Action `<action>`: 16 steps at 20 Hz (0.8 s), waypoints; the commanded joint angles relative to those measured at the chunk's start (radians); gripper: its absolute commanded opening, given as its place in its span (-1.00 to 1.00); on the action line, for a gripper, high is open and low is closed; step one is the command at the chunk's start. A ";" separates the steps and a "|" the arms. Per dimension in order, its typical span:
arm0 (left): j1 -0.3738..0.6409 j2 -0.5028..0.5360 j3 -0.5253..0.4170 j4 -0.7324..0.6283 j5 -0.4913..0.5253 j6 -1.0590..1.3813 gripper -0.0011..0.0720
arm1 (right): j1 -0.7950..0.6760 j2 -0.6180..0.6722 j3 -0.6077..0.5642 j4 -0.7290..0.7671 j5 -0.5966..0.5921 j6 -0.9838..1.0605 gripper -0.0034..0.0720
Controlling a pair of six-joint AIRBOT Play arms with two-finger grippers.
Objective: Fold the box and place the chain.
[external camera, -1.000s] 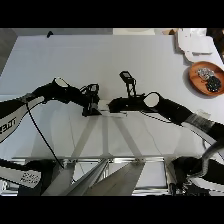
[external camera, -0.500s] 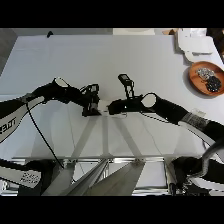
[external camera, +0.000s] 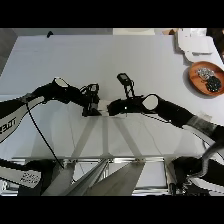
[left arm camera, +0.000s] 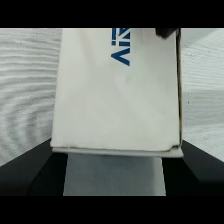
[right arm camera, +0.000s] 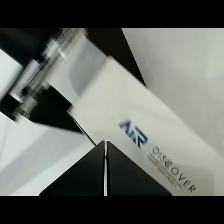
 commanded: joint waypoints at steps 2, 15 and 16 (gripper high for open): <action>0.001 0.001 0.000 0.002 0.001 0.005 -0.26 | -0.050 0.082 0.001 -0.048 0.012 -0.003 -0.87; 0.001 0.001 0.000 0.003 0.001 0.005 -0.26 | -0.143 0.081 -0.211 0.054 0.075 0.022 -0.88; 0.001 0.001 0.000 0.002 0.001 0.005 -0.26 | -0.143 0.084 -0.211 0.054 0.066 0.022 -0.88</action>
